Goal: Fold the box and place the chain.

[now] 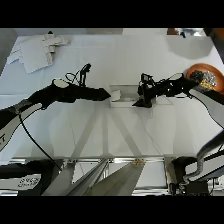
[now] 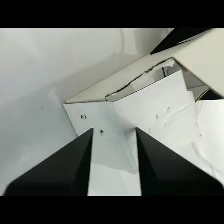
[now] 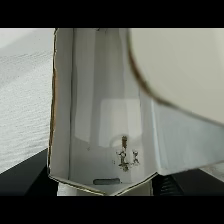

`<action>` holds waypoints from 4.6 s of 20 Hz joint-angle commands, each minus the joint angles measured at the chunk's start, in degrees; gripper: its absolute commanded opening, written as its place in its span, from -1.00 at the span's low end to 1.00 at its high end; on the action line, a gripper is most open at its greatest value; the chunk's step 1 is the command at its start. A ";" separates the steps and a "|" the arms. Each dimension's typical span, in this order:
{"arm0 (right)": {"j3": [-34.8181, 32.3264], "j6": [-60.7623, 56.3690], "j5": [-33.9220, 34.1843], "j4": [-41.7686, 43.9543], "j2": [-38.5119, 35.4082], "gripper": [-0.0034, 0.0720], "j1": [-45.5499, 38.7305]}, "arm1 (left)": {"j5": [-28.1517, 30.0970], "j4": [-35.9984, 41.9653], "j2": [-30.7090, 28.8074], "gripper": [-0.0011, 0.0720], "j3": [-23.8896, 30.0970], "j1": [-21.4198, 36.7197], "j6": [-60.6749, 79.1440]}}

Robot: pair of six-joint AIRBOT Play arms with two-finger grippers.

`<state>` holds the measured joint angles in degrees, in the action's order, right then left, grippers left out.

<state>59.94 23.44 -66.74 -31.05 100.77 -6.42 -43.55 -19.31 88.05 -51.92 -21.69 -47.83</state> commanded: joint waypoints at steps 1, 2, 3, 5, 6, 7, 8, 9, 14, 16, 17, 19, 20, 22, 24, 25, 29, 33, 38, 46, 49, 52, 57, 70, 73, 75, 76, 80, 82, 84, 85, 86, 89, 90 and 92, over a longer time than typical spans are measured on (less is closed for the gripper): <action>0.07 -0.02 -0.02 0.02 0.02 0.46 0.02 | 1.62 -2.64 -0.02 0.04 -1.86 -1.40 -1.38; 0.07 -0.02 -0.02 0.02 0.02 0.46 0.02 | 1.64 -2.64 -0.02 0.04 -2.29 -1.38 -1.70; 0.07 -0.02 -0.02 0.02 0.02 0.46 0.02 | 1.79 -2.62 -0.02 0.04 -2.40 -1.38 -1.70; 0.04 -0.02 -0.02 0.02 0.02 0.46 0.02 | 1.81 -5.14 0.07 0.04 -2.40 -1.64 -2.73; 0.07 -0.02 -0.02 0.02 0.02 0.46 0.02 | 1.86 -7.72 0.09 0.04 -2.40 -1.81 -4.37; 0.04 -0.02 -0.02 0.02 0.02 0.46 0.02 | 1.88 -9.70 0.09 0.04 -2.40 -1.99 -5.60; 0.07 -0.02 -0.04 0.02 0.02 0.46 0.02 | 1.77 -10.36 0.09 0.04 -2.40 -2.23 -6.23; 0.07 -0.02 -0.04 0.02 0.02 0.46 0.02 | 1.79 -10.14 0.09 0.04 -2.40 -2.38 -6.43; 0.07 -0.02 -0.02 0.02 0.02 0.46 0.02 | 3.17 -9.90 0.09 0.04 -2.40 -3.74 -9.22; 0.07 -0.02 -0.04 0.02 0.02 0.46 0.02 | 4.26 -9.86 0.09 0.04 -2.40 -4.13 -9.90; 0.07 -0.02 -0.04 0.02 0.02 0.46 0.02 | 4.79 -9.90 0.09 0.04 -2.40 -4.42 -10.93; 0.07 -0.02 -0.02 0.02 0.02 0.46 0.02 | 7.02 -9.94 0.09 0.04 -2.51 -4.90 -13.00; 0.04 -0.02 -0.02 0.02 0.02 0.46 0.02 | 8.04 -9.97 0.11 0.04 -2.73 -5.14 -13.86; 0.07 -0.02 -0.04 0.02 0.02 0.46 0.02 | 8.22 -10.38 0.28 0.04 -3.50 -5.40 -14.16; 0.07 -0.02 -0.04 0.02 0.02 0.46 0.02 | 9.01 -10.36 0.74 0.03 -3.98 -5.77 -14.23; 0.07 -0.02 -0.04 0.02 0.02 0.46 0.02 | 9.53 -10.43 1.01 -0.03 -4.02 -5.99 -14.21; 0.07 -0.02 -0.07 0.02 0.02 0.46 0.02 | 9.22 -17.77 1.44 -0.03 -4.04 -7.39 -17.22; 0.07 -0.02 -0.07 0.02 0.02 0.46 0.02 | 8.52 -24.70 1.40 -0.03 -4.04 -7.61 -20.83; 0.07 -0.02 -0.09 0.02 0.02 0.46 0.02 | 7.96 -25.77 1.40 -0.03 -6.27 -7.56 -20.96; 0.07 -0.02 -0.09 0.02 0.02 0.46 0.02 | -7.98 -41.11 2.27 -0.03 -17.09 -7.52 -35.65; 0.07 -0.02 -0.11 0.02 0.02 0.46 0.02 | -17.88 -48.26 4.26 0.00 -20.96 -7.23 -44.83; 0.07 -0.02 -0.11 0.00 0.02 0.46 0.02 | -15.96 -44.54 5.60 0.00 -22.36 -7.26 -47.80; 0.07 -0.02 -0.11 0.02 0.02 0.46 0.02 | -17.90 -42.66 9.22 0.00 -26.05 -8.37 -51.87; 0.07 -0.02 -0.11 0.00 0.02 0.46 0.02 | -26.03 -58.80 14.01 -0.22 -33.57 -13.31 -69.11; 0.07 -0.02 -0.11 0.00 0.02 0.46 0.02 | -25.22 -58.80 14.01 -0.22 -33.57 -13.77 -71.52; 0.07 -0.02 -0.11 0.02 0.02 0.46 0.02 | -24.81 -58.86 14.01 -0.22 -33.81 -14.12 -73.35; 0.07 -0.02 -0.11 0.02 0.02 0.46 0.02 | -24.57 -58.93 14.01 -0.22 -33.94 -14.32 -73.37; 0.07 -0.02 -0.11 0.02 0.02 0.46 0.02 | -23.63 -60.81 14.01 -0.21 -35.01 -15.85 -76.74; 0.07 -0.02 -0.11 0.02 0.02 0.46 0.02 | -23.23 -61.79 14.01 -0.20 -35.60 -16.26 -77.13; 0.07 -0.02 -0.11 0.02 0.02 0.46 0.02 | -23.32 -61.77 14.08 -0.20 -35.60 -16.63 -77.13; 0.07 -0.02 -0.11 0.02 0.02 0.46 0.02 | -23.37 -61.81 14.23 -0.20 -35.60 -16.98 -77.11; 0.04 -0.02 -0.11 0.02 0.02 0.46 0.02 | -23.69 -61.77 14.43 -0.20 -35.60 -17.22 -77.18; 0.07 -0.02 -0.11 0.02 0.02 0.46 0.02 | -24.15 -61.79 15.45 -0.20 -35.60 -18.08 -79.67; 0.07 -0.02 -0.11 0.02 0.02 0.46 0.02 | -24.24 -61.79 15.87 -0.21 -35.60 -18.40 -79.97; 0.07 -0.02 -0.11 0.00 0.02 0.46 0.02 | -24.24 -61.83 16.46 -0.25 -35.60 -18.62 -80.24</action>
<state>59.94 23.44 -66.83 -31.07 100.77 -6.39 -67.64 -81.06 103.72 -87.48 -39.75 -126.74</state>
